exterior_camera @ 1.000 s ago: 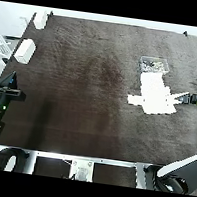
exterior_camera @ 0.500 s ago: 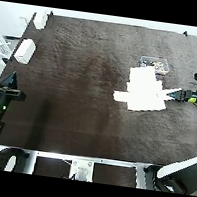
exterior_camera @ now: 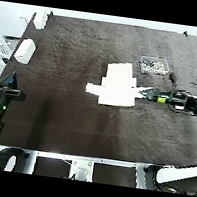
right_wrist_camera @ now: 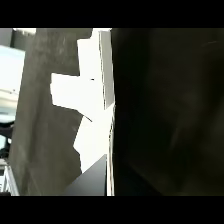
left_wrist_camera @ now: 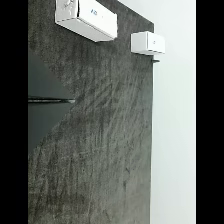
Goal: Fold the box and place the chain.
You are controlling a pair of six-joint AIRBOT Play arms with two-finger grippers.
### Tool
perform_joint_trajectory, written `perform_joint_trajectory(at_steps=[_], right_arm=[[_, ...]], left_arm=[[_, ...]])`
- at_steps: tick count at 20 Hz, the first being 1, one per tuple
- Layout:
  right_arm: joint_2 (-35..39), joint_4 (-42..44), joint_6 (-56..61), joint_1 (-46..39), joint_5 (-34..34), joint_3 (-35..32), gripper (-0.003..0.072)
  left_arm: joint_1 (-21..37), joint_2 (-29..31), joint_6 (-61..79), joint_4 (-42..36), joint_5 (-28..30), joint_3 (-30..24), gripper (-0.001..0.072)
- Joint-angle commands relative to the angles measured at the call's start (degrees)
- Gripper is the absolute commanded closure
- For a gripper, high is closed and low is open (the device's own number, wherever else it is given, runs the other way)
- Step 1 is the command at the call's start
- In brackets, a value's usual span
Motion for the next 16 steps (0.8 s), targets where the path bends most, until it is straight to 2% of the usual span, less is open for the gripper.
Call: perform_joint_trajectory(at_steps=[1,6,10,16], right_arm=[[1.4,2.0,4.5,10.2,-10.8,-1.8,0.068],[1.4,5.2,6.8,19.5,-21.8,-1.7,0.068],[1.4,5.6,8.1,20.7,-24.7,0.0,0.068],[1.3,4.6,8.3,20.7,-24.7,1.0,0.068]], left_arm=[[0.0,0.0,0.0,0.0,0.0,0.0,0.0688],[0.0,0.0,0.0,0.0,0.0,0.0,0.0687],[0.0,0.0,0.0,0.0,0.0,0.0,0.0687],[0.0,0.0,0.0,0.0,1.1,0.0,0.0688]])
